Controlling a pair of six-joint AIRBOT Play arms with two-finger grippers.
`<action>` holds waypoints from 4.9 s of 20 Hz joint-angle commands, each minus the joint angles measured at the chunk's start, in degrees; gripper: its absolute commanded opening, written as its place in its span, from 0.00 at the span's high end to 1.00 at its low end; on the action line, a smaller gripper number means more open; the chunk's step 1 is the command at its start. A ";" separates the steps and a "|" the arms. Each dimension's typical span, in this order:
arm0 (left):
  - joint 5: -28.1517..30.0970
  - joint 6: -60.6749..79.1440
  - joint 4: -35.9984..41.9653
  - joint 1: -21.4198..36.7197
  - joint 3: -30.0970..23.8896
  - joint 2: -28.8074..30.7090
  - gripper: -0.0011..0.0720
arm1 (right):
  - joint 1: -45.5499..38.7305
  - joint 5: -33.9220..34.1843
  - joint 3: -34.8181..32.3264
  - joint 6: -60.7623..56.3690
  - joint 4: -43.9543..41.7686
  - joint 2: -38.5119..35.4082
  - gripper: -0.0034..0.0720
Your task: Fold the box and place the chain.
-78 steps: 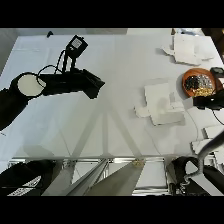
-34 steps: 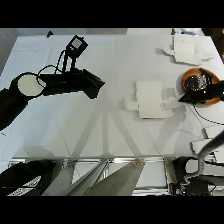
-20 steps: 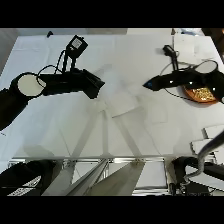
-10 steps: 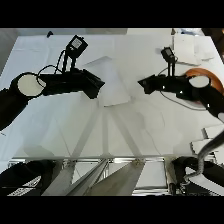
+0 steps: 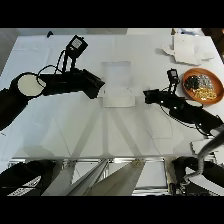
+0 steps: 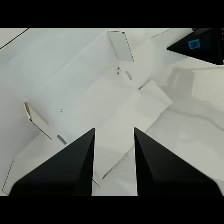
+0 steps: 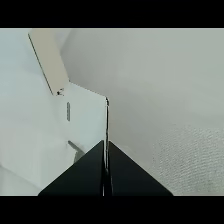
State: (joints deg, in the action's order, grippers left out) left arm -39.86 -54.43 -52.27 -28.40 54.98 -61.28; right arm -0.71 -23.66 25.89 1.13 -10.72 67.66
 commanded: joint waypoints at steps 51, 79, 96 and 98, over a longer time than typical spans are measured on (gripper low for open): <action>-30.51 15.19 15.54 21.90 26.38 -35.01 0.03 | 4.15 0.55 -1.51 16.09 -16.20 2.75 0.94; -42.10 34.93 16.65 14.73 41.42 -53.24 0.97 | 4.15 0.55 -1.51 16.09 -16.20 2.75 0.94; -39.82 36.48 16.15 14.73 41.42 -53.05 0.98 | 4.15 0.55 -1.51 16.09 -16.20 2.75 0.94; -39.60 36.48 16.17 14.73 41.42 -53.05 0.98 | 4.15 0.55 -1.51 16.09 -16.20 2.75 0.94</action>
State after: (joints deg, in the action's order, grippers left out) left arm -79.99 -17.98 -36.03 -13.65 96.33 -114.34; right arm 3.38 -23.14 24.43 17.21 -26.94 70.39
